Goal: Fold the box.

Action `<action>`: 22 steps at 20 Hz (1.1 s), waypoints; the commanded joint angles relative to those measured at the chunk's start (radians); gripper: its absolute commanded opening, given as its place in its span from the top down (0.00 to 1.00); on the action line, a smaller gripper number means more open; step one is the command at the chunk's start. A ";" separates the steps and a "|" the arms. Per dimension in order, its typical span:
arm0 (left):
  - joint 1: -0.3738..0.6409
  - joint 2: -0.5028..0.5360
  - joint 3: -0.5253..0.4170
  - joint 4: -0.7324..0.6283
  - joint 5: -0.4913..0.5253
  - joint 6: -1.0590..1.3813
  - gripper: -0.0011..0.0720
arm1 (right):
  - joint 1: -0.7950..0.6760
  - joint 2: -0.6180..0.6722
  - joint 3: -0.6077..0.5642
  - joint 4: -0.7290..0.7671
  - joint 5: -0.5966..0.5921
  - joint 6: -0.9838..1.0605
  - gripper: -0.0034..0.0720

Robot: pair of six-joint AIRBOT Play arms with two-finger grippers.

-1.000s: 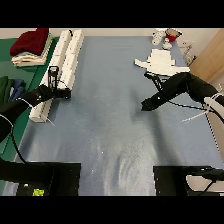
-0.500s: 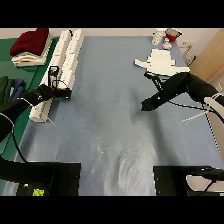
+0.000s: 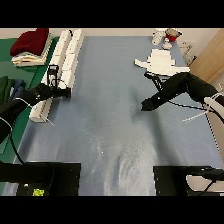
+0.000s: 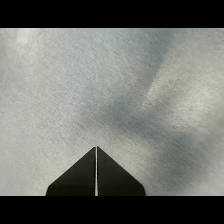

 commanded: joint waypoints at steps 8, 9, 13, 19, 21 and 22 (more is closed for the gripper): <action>0.036 0.428 0.001 -0.012 -0.386 -0.008 0.03 | -0.001 -0.001 0.001 0.000 0.000 0.000 0.95; 0.029 0.466 0.001 -0.041 -0.443 -0.012 0.16 | -0.001 -0.001 0.001 0.000 0.000 0.000 0.95; -0.051 0.542 0.000 -0.142 -0.718 -0.035 0.97 | -0.001 -0.001 0.001 0.000 0.000 0.000 0.95; -0.334 0.483 -0.105 -0.153 -0.723 -0.149 0.97 | -0.001 -0.001 0.001 0.000 0.000 0.000 0.95; -0.390 0.439 -0.133 -0.152 -0.694 -0.158 0.97 | -0.001 -0.001 0.001 0.000 0.000 0.000 0.95; -0.411 0.415 -0.138 -0.152 -0.690 -0.157 0.97 | -0.001 -0.001 0.001 -0.001 0.000 0.000 0.95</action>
